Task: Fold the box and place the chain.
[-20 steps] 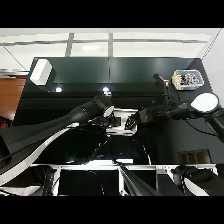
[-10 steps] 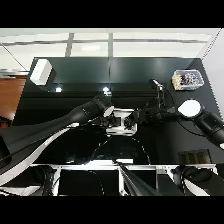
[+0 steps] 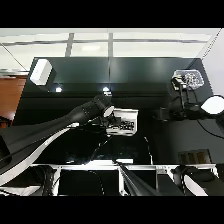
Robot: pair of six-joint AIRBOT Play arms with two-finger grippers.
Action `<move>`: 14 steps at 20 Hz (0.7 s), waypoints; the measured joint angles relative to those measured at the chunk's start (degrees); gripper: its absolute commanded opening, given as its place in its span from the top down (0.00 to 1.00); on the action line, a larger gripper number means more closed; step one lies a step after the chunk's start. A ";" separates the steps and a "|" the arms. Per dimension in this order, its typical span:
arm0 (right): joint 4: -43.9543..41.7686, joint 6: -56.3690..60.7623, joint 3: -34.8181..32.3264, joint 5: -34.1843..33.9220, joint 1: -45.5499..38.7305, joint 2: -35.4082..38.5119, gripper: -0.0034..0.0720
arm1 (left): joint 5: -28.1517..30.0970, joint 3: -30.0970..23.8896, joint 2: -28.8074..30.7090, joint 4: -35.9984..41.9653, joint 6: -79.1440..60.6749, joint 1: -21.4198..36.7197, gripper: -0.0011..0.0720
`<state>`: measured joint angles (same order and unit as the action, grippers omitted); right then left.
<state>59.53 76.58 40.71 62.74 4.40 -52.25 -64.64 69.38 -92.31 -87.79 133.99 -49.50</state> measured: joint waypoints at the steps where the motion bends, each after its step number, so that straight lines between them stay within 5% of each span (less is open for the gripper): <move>1: 1.60 0.00 0.00 0.70 -1.11 0.31 0.60 | 0.00 0.00 -0.02 0.02 -0.02 0.00 0.95; 7: 5.16 -0.02 0.00 1.70 -3.63 1.03 0.60 | -0.04 0.02 -0.04 0.02 1.95 0.17 0.93; 9: 5.42 -0.04 0.00 1.60 -3.82 1.07 0.60 | -0.07 0.02 0.20 0.04 3.56 0.20 0.37; 14: 5.84 -0.04 0.00 1.25 -4.00 1.09 0.60 | -0.04 0.24 4.55 -2.60 4.35 0.20 0.32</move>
<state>65.36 76.53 40.71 63.99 0.40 -51.16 -64.69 69.63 -87.77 -90.39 138.34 -49.30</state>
